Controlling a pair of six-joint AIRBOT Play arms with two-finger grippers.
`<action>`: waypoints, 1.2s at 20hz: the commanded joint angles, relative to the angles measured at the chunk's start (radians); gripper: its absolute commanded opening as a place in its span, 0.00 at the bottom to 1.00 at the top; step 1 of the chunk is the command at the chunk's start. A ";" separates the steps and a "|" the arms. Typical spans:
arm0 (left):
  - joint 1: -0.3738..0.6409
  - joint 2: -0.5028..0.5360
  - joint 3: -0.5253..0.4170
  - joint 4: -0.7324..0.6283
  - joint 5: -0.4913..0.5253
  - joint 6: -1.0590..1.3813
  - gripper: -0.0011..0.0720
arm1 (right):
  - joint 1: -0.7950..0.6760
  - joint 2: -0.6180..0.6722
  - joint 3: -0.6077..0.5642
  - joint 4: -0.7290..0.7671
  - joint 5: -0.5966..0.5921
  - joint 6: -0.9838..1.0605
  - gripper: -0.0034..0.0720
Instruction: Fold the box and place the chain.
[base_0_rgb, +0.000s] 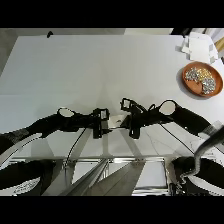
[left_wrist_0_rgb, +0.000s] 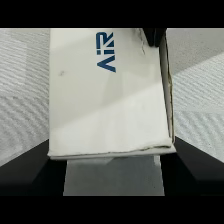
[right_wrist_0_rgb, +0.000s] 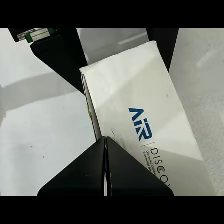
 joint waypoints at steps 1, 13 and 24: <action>0.001 0.000 0.000 0.000 0.000 0.000 0.16 | 0.001 0.001 -0.004 -0.023 -0.011 0.008 0.06; 0.001 0.000 0.000 0.000 0.000 0.000 0.16 | -0.039 0.311 0.151 -0.925 0.412 1.030 0.06; 0.001 0.000 0.000 -0.001 -0.001 0.000 0.16 | -0.461 0.278 0.097 -0.904 0.578 1.212 0.07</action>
